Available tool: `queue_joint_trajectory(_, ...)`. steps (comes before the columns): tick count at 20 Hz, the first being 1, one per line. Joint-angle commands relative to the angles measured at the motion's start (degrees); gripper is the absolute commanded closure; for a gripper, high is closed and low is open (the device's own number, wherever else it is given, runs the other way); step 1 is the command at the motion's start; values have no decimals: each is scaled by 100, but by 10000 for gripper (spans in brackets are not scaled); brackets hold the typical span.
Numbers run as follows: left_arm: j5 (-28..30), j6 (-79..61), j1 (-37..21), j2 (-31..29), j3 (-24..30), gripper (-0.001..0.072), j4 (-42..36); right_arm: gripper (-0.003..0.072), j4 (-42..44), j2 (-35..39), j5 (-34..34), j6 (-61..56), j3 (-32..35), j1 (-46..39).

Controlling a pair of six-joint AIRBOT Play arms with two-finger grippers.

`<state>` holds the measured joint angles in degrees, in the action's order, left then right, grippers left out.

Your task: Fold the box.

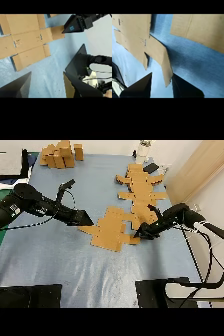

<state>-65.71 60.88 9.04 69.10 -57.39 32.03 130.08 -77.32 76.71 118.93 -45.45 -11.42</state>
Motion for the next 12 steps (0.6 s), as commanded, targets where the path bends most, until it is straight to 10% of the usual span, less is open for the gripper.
queue_joint_trajectory(1, -98, 20, -44, -4, -4, 114, 4, 326, -61, 13, -280, -101, 223, 76)
queue_joint_trajectory(12, -138, 59, -46, -4, -4, 114, 7, 419, 378, 13, -1152, -83, 374, 1178)
